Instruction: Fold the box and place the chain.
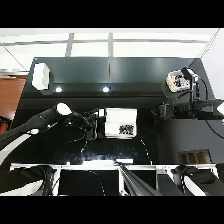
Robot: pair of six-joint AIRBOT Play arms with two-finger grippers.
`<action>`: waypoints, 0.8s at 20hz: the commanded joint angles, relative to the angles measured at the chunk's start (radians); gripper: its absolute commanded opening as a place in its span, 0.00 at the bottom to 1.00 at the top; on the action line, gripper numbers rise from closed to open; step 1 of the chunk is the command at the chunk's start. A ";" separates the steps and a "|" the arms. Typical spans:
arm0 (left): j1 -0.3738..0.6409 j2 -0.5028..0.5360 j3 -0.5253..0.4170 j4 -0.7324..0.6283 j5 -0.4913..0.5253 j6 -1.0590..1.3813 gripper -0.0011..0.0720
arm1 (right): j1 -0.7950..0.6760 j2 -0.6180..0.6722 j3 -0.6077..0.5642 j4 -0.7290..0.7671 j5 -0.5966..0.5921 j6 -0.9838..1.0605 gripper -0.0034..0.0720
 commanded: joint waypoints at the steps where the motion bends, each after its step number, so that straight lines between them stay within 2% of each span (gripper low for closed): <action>1: -0.023 -0.017 0.005 -0.003 0.024 0.000 0.99 | 0.001 -0.001 0.000 0.000 -0.004 -0.001 0.56; 16: -0.050 -0.072 0.079 0.042 0.045 0.026 0.98 | 0.001 -0.001 0.000 0.001 -0.002 -0.001 0.56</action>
